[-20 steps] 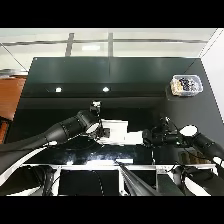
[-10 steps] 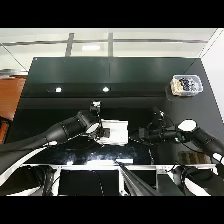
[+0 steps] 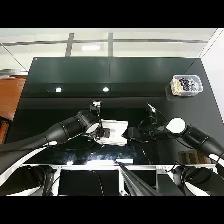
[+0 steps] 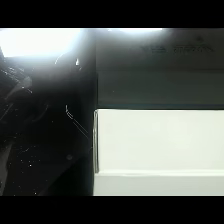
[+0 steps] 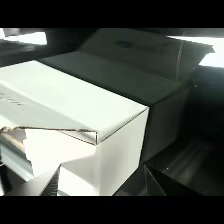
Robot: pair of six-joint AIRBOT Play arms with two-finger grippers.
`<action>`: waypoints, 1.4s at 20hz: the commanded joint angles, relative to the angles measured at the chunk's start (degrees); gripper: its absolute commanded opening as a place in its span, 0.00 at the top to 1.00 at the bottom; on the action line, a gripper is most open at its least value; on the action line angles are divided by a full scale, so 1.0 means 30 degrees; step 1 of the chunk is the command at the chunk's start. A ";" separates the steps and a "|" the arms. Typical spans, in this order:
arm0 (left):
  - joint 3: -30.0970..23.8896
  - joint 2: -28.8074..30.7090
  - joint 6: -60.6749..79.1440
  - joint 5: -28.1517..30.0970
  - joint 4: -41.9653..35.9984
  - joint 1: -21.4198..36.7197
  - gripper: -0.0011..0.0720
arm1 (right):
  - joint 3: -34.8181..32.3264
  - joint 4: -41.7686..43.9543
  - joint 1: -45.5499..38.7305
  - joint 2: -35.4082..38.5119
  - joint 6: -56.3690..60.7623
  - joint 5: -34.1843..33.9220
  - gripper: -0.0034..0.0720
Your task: Fold the box and place the chain.
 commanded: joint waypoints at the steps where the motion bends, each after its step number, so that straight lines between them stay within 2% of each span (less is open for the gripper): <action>1: -0.0007 -0.0015 0.0029 0.0117 0.0000 0.0007 0.94 | 0.0772 -0.2703 0.1559 -0.0204 0.3220 -0.1202 0.21; 4: -0.0007 -0.0015 0.0029 0.0124 0.0000 0.0015 0.94 | 0.1027 -0.4408 0.2237 -0.0466 0.5683 -0.1974 0.21; 5: -0.0007 -0.0015 0.0029 0.0117 0.0000 0.0007 0.94 | 0.1049 -0.5238 0.2390 -0.0554 0.6579 -0.1974 0.25; 11: -0.0007 -0.0015 0.0036 0.0131 0.0007 0.0007 0.94 | 0.1974 -0.7657 0.3723 -0.1188 0.9085 -0.1770 0.25; 13: -0.0007 -0.0015 0.0044 0.0131 0.0007 0.0007 0.94 | 0.2718 -0.8415 0.4240 -0.1763 0.9282 -0.1341 0.49; 23: -0.0007 -0.0015 0.0051 0.0131 0.0080 0.0007 0.94 | 0.6543 -1.3712 0.6382 -0.4444 1.3894 0.3162 0.49; 24: -0.0007 -0.0015 0.0051 0.0138 0.0087 0.0015 0.94 | 0.6768 -1.3872 0.6470 -0.4670 1.4039 0.3563 0.59; 25: -0.0007 -0.0015 0.0117 0.0138 0.0087 0.0007 0.94 | 0.6900 -1.3850 0.6484 -0.4845 1.4171 0.3825 0.62; 28: -0.0007 -0.0015 0.0124 0.0182 0.0087 0.0007 0.94 | 0.7140 -1.3799 0.6513 -0.5085 1.4360 0.4014 0.62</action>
